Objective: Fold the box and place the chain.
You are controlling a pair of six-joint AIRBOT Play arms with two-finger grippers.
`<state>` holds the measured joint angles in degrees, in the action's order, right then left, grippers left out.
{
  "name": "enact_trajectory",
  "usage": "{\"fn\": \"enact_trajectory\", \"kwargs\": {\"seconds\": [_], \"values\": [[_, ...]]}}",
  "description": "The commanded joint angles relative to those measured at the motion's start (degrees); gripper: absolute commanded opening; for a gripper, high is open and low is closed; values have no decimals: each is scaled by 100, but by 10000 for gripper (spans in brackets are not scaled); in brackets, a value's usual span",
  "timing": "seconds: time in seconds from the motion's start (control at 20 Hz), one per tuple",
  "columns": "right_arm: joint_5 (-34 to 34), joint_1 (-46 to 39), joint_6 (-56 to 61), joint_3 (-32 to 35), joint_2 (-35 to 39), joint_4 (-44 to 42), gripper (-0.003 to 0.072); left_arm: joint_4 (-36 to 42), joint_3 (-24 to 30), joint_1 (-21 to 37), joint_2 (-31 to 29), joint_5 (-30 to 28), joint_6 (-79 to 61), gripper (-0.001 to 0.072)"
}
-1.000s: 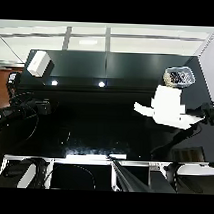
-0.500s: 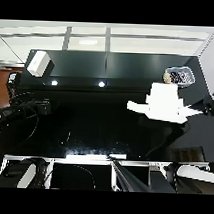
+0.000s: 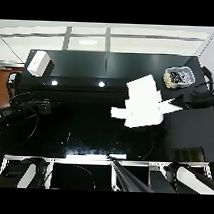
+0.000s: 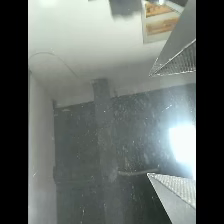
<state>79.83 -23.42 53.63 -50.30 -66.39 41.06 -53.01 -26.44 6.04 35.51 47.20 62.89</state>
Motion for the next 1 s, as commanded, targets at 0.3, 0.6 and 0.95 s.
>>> {"fn": "enact_trajectory", "kwargs": {"seconds": [0.3, 0.6, 0.95], "values": [[-3388, 3491, -1394, 1998, 769, -1886, 42, 621, 4, -413, 9, 15, -4, 701], [-4183, 4798, -1635, 2044, 769, -1989, 42, 837, 4, -1241, 697, 352, 693, 700], [-4131, 4795, -1611, 2044, 769, -1987, 43, 2503, 0, -905, 2765, 820, -1569, 700]]}}
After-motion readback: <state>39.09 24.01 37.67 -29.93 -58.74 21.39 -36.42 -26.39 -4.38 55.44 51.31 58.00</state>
